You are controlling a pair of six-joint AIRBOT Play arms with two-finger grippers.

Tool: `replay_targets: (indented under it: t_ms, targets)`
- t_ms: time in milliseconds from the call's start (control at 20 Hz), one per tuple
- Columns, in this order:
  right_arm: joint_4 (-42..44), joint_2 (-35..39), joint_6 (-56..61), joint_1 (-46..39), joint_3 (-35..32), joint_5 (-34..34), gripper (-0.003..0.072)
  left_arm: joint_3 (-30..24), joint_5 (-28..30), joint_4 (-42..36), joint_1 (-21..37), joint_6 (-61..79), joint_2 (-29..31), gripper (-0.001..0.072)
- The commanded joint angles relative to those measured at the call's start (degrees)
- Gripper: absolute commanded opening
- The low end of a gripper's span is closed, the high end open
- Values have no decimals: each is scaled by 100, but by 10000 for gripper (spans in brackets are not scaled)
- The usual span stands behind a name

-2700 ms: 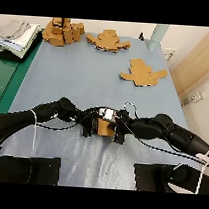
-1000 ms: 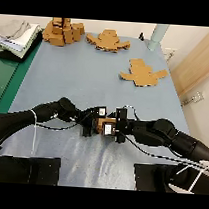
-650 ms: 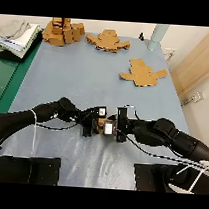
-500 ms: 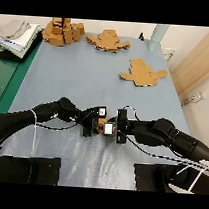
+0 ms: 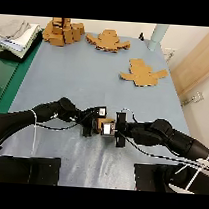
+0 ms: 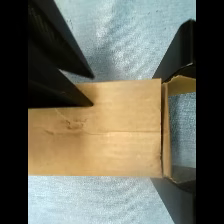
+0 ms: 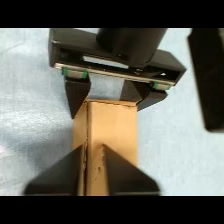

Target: Fold the box.

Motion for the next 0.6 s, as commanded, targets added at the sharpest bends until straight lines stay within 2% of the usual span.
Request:
replay_targets:
  t_ms: [0,250,300,350,500,550]
  targets:
    - [61,4,4,7,9,-33,395,2,2,-2,0,0,4,410]
    - [57,299,22,-35,20,4,396,2,0,-2,0,0,4,409]
    - [42,380,50,-70,20,2,240,2,2,-2,0,0,4,409]
    - [0,431,90,-85,20,4,134,2,4,-2,0,0,4,409]
    - [-31,382,293,-79,17,-50,8,2,2,-2,0,0,4,409]
    - [-28,326,358,-79,17,-74,2,2,4,-2,0,0,4,409]
